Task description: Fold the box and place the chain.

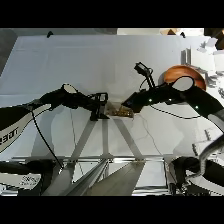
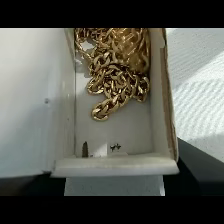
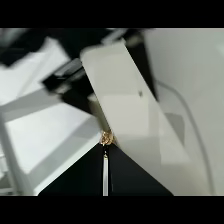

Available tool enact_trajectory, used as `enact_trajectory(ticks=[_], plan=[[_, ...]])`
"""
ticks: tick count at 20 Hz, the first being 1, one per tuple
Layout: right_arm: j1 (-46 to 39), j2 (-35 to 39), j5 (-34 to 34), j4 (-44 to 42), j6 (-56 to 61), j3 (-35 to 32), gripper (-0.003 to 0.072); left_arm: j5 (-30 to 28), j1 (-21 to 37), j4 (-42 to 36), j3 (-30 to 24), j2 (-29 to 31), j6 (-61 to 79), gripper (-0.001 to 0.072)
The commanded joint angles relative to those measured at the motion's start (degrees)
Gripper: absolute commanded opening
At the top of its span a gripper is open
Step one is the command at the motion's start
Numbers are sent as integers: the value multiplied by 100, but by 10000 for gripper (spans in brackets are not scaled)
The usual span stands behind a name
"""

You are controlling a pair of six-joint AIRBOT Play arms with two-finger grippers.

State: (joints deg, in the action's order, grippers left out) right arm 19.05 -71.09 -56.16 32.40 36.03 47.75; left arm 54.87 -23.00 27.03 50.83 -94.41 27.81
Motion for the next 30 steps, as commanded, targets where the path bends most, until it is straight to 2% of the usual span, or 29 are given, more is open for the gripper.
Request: enact_trajectory(ticks=[1, 2, 3, 4, 8, 11, 14, 17, 19, 21, 24, 27, 30], plan=[[28, -262, 254, 190, 146, -4, 11, -2, 4, 2, 0, 4, 0, 393], [28, -264, 125, 190, 146, -4, 26, 0, 7, 0, 0, 4, 0, 393], [28, -262, -4, 186, 144, -4, 177, -2, 4, 0, 0, 4, 2, 393], [26, -260, -129, 186, 144, -4, 295, -2, 4, 0, 0, 4, 2, 393], [22, -85, -782, 238, 70, -2, 297, -2, 4, 0, 0, 4, 2, 393], [-116, 542, -933, 702, -409, -4, 298, 0, 4, 0, 0, 4, 0, 393], [-588, 1338, -892, 1401, -1523, -4, 298, 0, 4, 0, 0, 4, 0, 393], [-1311, 1609, -879, 1523, -2695, -146, 322, -2, 4, 0, 0, 2, 0, 393], [-1674, 1526, -822, 1521, -3462, -446, 360, 0, 4, 0, 0, 4, 0, 393], [-1799, 1325, -529, 1495, -4310, -837, 571, -2, 7, 0, 0, 4, 0, 393], [-1792, 852, -44, 946, -5191, -1246, 590, -2, 4, 0, 0, 4, 0, 393], [-1784, 273, 107, 345, -5613, -1259, 589, 0, 4, 0, 0, 4, 2, 393], [-1541, -229, 181, 275, -5941, -1257, 589, -2, 4, 2, 0, 4, 0, 393]])
